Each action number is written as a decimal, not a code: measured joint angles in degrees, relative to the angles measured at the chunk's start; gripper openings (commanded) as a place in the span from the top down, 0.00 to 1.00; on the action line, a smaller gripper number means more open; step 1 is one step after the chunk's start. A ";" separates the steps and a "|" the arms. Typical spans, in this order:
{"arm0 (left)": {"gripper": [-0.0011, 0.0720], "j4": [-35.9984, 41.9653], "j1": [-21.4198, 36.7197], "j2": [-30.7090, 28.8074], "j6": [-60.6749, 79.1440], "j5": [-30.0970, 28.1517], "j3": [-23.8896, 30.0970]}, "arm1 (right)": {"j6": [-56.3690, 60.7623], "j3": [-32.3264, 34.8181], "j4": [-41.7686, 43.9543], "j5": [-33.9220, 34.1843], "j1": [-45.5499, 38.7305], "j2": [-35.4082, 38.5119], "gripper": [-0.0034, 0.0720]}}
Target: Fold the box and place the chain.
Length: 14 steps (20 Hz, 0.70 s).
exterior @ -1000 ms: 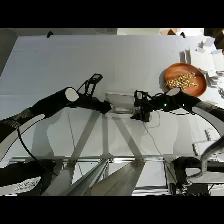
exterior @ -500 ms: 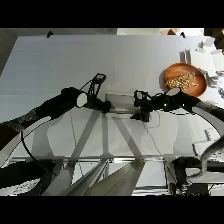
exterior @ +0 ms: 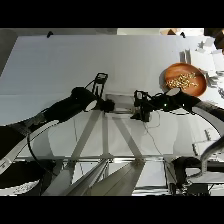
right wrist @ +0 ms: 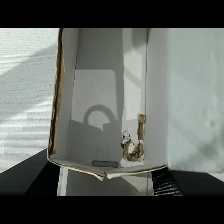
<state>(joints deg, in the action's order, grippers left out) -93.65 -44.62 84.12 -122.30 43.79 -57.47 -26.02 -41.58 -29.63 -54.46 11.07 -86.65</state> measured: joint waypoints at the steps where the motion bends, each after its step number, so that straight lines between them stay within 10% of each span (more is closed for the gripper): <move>1: 0.42 -0.74 -0.35 0.66 -1.22 0.37 -0.76 | 0.00 0.00 0.00 -0.02 0.00 0.00 0.27; 8: 0.56 -2.64 -1.51 5.03 -4.79 6.08 -4.46 | 0.00 0.00 0.02 -0.02 0.00 0.00 0.27; 11: 0.98 -2.62 -1.64 5.77 -5.95 6.93 -4.81 | 0.00 -0.02 0.35 -0.07 0.02 0.00 0.27; 14: 0.98 -2.82 -1.64 6.08 -6.93 7.30 -4.96 | 0.02 0.00 0.02 -0.31 0.00 0.00 0.27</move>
<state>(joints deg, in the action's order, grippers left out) -96.47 -46.26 90.19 -129.23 51.09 -62.43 -26.00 -41.58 -29.61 -54.76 11.07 -86.65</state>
